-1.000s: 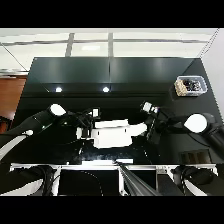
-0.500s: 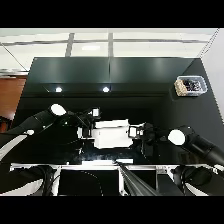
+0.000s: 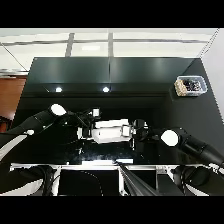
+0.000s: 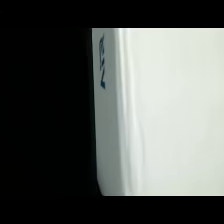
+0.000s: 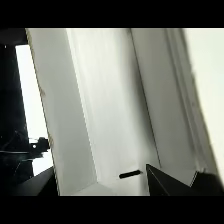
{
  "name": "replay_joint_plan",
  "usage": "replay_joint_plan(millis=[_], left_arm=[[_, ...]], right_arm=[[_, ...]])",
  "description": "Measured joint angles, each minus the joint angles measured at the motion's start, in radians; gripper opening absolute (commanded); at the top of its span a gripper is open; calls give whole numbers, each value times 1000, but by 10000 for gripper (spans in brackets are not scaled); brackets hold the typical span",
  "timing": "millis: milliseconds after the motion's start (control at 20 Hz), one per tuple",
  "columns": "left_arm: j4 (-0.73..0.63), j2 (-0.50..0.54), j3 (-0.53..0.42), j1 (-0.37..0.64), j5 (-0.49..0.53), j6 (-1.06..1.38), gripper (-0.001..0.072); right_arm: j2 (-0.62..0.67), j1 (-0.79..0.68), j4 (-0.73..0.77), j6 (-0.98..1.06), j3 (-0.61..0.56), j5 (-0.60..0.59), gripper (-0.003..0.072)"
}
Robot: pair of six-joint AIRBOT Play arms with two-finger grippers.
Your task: Fold the box and place the chain.
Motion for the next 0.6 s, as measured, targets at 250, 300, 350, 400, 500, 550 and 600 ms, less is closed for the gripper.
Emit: replay_joint_plan(millis=[250, 300, 350, 400, 500, 550, 600], left_arm=[[2, 0, 2, 0, -2, -5, 28], [2, 0, 2, 0, -3, -11, 28], [3, 0, 4, 0, -4, -16, 28], [3, -1, 4, 0, -4, -18, 29], [3, -1, 5, 0, -5, -22, 28], [3, -1, 5, 0, -5, -23, 28], [3, -1, 5, 0, -5, -25, 28]], right_arm=[[-2, -54, 12, -10, 40, 55, 625], [-2, -76, 22, -21, 45, 62, 624], [-3, -96, 37, -37, 50, 67, 625], [-5, -116, 61, -61, 52, 73, 624], [-15, -143, 105, -112, 56, 80, 624], [-23, -153, 119, -135, 57, 76, 625], [-32, -163, 142, -161, 58, 68, 625]])
